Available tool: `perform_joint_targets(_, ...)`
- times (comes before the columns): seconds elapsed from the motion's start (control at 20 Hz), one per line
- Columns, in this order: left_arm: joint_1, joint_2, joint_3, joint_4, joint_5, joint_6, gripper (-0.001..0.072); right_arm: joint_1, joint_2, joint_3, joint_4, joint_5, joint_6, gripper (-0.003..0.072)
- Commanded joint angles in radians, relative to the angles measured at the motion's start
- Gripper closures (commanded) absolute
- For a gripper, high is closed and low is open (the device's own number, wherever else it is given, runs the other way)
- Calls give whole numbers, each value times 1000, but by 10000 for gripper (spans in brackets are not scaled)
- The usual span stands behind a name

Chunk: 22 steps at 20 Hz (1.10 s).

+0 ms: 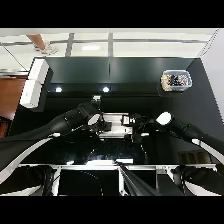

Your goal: Fold the box and place the chain.

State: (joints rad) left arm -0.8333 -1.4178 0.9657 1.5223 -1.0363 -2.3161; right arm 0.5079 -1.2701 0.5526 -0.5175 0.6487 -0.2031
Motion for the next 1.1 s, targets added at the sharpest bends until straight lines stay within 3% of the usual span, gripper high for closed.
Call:
perform_joint_targets(0.0,0,0,1,-5,14,4,681,1,0,1,0,1,-3,200)
perform_joint_targets(0.1,0,0,1,-5,3,4,681,1,0,1,0,1,-2,196)
perform_joint_targets(0.15,0,0,1,-5,1,4,681,1,1,1,0,2,16,58)
perform_joint_targets(0.2,0,0,1,-5,1,4,682,1,10,1,0,10,39,39)
perform_joint_targets(0.55,2,0,1,8,-54,4,681,-39,184,1,-245,134,254,41)
perform_joint_targets(0.85,2,0,1,7,-40,4,680,-34,150,0,-241,146,211,44)
perform_joint_targets(0.9,2,0,1,7,-39,4,680,-20,136,0,-241,133,201,74)
perform_joint_targets(0.95,2,0,1,7,-39,4,680,-8,125,0,-239,117,193,183)
perform_joint_targets(1.05,2,0,1,7,-40,4,679,11,112,0,-235,84,192,233)
